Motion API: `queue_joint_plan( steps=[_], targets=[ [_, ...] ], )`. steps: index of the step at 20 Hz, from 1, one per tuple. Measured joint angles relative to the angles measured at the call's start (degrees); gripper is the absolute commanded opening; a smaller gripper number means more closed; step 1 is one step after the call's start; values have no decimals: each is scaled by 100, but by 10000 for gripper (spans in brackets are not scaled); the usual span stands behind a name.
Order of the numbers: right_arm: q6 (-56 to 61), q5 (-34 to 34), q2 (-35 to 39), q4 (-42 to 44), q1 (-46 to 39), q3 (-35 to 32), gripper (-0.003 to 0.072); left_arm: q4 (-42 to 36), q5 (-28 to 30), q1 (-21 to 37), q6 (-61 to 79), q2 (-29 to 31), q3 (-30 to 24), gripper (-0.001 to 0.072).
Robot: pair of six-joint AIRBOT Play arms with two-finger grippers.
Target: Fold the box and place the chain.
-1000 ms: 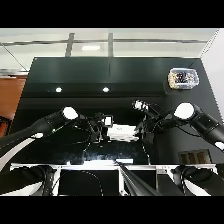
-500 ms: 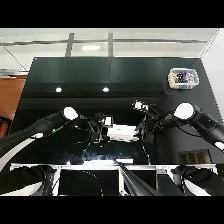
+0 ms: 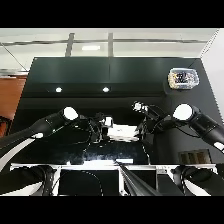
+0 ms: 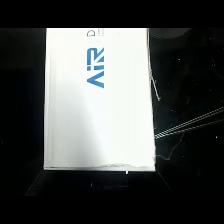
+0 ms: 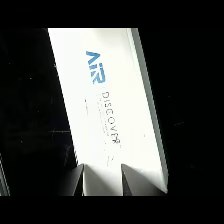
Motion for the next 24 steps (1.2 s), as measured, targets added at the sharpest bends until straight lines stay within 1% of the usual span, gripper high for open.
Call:
queue_joint_plan(
  steps=[2, 3, 4, 5, 7, 8, 9, 11, 13, 16, 20, 24],
  targets=[
    [138, 131, 7, -48, -35, 74, 268, 0, -2, 0, -2, 0, 0, 467],
    [286, 289, 13, -74, -87, 151, 254, 0, -4, 0, -2, 0, 0, 467],
    [474, 461, 20, -52, -166, 236, 145, 2, -7, 0, -4, 0, 0, 467],
    [728, 671, 28, -37, -280, 310, 4, 2, -7, 0, -2, 0, 0, 467],
    [1311, 1165, 39, 17, -588, 345, 13, 2, -9, 0, -4, 0, 0, 467],
    [1545, 1342, 42, 175, -719, 282, 13, 2, -9, 0, -4, 0, 0, 467],
    [1746, 1473, 42, 444, -826, 155, 13, 4, -7, 0, -4, 0, 0, 467],
    [1982, 1438, 46, 1191, -898, -149, 13, 4, -9, 0, -4, 0, 0, 467],
    [2149, 1115, 39, 1788, -817, -380, 13, 4, -9, 0, -4, 0, 0, 467],
    [2413, 433, -13, 2223, -520, -544, 13, 4, -9, 0, -4, 0, 0, 467],
    [2903, -306, -164, 2074, -138, -619, 13, 4, -9, 0, -4, 0, 0, 467],
    [3244, -595, -293, 1836, -13, -632, 13, 4, -4, 0, -9, 0, 0, 467]
  ],
)
